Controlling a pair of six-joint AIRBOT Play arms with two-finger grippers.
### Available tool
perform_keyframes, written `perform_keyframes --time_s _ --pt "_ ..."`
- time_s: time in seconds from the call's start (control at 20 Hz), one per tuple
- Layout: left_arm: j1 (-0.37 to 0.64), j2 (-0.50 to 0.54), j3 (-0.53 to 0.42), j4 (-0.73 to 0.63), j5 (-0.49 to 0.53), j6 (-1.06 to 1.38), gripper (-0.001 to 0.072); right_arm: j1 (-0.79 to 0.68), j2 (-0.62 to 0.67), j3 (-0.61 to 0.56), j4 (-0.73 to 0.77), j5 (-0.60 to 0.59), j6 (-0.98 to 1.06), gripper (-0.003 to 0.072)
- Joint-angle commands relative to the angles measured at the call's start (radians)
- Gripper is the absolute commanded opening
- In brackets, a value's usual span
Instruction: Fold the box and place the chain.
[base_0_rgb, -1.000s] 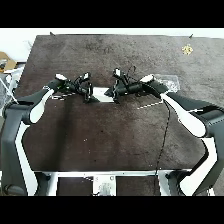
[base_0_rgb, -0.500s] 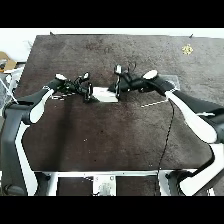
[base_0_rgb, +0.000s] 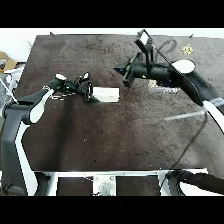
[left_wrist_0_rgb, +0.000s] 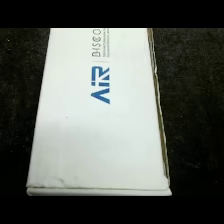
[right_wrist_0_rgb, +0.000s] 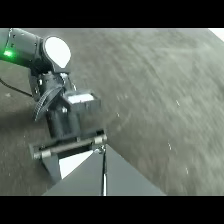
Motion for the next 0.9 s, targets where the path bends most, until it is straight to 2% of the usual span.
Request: perform_keyframes --time_s 0.0,0.2,0.35,0.55,0.7,0.75,0.8,0.85 --pt "0.000 0.000 0.000 0.000 0.001 0.000 0.0344 0.001 0.210 -0.227 -0.002 -0.185 0.077 0.0003" --pt "0.000 0.000 0.000 0.000 -0.002 0.000 0.0344 0.001 0.451 -0.511 0.022 -0.417 0.091 0.0003" --pt "0.000 0.000 0.000 0.000 -0.001 0.000 0.0344 0.001 0.612 -0.664 0.024 -0.534 0.092 0.0003" --pt "0.000 0.000 0.000 0.000 -0.001 0.000 0.0343 0.001 0.758 -0.798 0.025 -0.625 0.092 0.0004" --pt "0.000 0.000 0.000 0.000 -0.002 -0.001 0.0341 0.001 0.786 -0.846 0.025 -0.647 0.092 0.0004" --pt "0.000 0.000 0.000 0.000 -0.002 -0.010 0.0300 0.001 0.786 -0.858 0.025 -0.650 0.092 0.0004" --pt "0.000 0.000 0.002 0.001 -0.012 -0.045 0.0018 0.001 0.786 -0.866 0.025 -0.656 0.092 0.0004" --pt "0.002 0.005 0.002 -0.002 -0.013 -0.052 0.0011 0.001 0.786 -0.871 0.024 -0.658 0.092 0.0004"
